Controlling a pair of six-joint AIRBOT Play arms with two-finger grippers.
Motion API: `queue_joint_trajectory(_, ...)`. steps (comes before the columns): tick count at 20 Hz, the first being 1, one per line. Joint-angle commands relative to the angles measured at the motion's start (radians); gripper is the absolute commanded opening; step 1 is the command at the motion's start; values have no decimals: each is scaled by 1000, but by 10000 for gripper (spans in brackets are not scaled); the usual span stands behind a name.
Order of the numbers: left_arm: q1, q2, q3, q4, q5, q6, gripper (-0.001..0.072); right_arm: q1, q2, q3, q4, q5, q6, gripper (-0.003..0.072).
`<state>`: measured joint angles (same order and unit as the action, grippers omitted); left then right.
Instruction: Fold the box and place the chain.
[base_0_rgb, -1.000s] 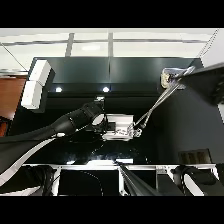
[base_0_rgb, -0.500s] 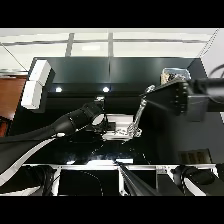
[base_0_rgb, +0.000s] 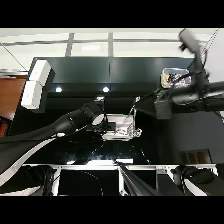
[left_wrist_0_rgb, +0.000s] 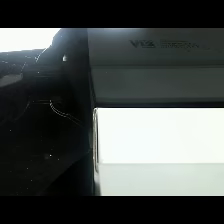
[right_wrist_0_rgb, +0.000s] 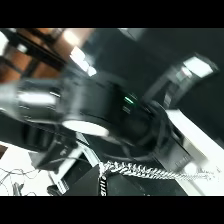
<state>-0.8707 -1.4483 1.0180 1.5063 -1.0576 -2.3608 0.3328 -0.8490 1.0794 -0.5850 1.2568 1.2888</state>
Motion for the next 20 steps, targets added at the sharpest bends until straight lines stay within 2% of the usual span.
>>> queue_joint_trajectory(1, -1, 0, 0, 0, -1, 0, 31, 16, -17, -130, -2, -92, 5, 12)
queue_joint_trajectory(5, -1, 0, 0, 0, 0, 0, 32, 99, -105, -185, -20, -164, -3, 13)
queue_joint_trajectory(8, -1, 0, 0, 0, 0, 0, 32, 100, -147, -185, -54, -166, -3, 13)
queue_joint_trajectory(10, -1, 0, 0, 0, -1, 0, 32, 87, -146, -185, -63, -142, -3, 43)
queue_joint_trajectory(11, -1, 0, 0, 0, -2, 0, 31, 64, -145, -184, -63, -112, -4, 348)
queue_joint_trajectory(12, -1, 0, 0, 0, -2, 0, 31, 26, -140, -184, -64, -69, -19, 452)
queue_joint_trajectory(14, -1, 0, 0, 0, -3, 0, 31, -104, -112, -184, -88, 37, -127, 449)
queue_joint_trajectory(16, -1, 0, 0, 0, -3, 0, 31, -235, -65, -215, -231, 73, -230, 449)
queue_joint_trajectory(18, -1, 0, 0, 0, -3, 0, 32, -315, -31, -330, -265, -18, -370, 449)
queue_joint_trajectory(20, -1, 0, 0, 0, -3, 0, 32, -319, -34, -469, -251, -191, -482, 451)
